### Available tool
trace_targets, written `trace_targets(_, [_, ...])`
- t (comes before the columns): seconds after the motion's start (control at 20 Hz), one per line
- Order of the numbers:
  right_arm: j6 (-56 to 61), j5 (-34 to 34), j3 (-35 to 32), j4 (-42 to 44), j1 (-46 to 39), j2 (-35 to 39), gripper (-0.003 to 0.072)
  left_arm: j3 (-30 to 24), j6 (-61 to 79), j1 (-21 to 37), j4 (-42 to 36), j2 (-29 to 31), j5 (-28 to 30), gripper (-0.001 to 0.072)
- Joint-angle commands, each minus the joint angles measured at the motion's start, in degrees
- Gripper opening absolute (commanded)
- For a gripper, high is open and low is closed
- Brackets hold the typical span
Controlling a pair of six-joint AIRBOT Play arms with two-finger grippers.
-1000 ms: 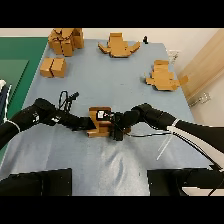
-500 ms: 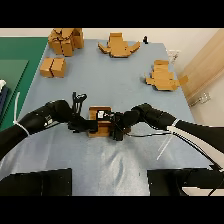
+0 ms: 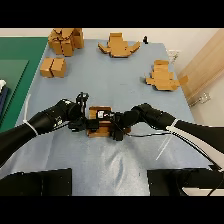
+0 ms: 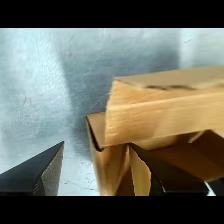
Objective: Fold the box.
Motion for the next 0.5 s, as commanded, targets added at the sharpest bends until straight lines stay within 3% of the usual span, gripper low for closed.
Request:
trace_targets(0.0, [0.04, 0.11, -0.04, 0.35, 0.04, -0.15, 0.0155, 0.46, -3.82, -0.44, 1.66, -1.51, 1.49, 0.058])
trace_targets(0.05, [0.04, 0.11, -0.04, 0.35, 0.04, -0.15, 0.0156, 0.55, -4.9, -0.44, 1.6, -1.49, 3.13, 0.0558])
trace_targets(0.15, [0.04, 0.13, -0.04, 0.26, 0.04, -0.15, 0.0156, 0.96, -2.91, -0.48, 0.35, -1.49, 5.73, 0.0031])
trace_targets(0.4, [0.04, 0.13, -0.04, 0.22, 0.02, -0.15, 0.0155, 1.2, -0.11, -0.66, -4.66, -1.49, 7.26, 0.0019])
trace_targets(0.45, [0.04, 0.11, -0.04, 0.22, 0.02, -0.15, 0.0155, 1.2, 0.07, -0.66, -4.68, -1.49, 7.15, 0.007])
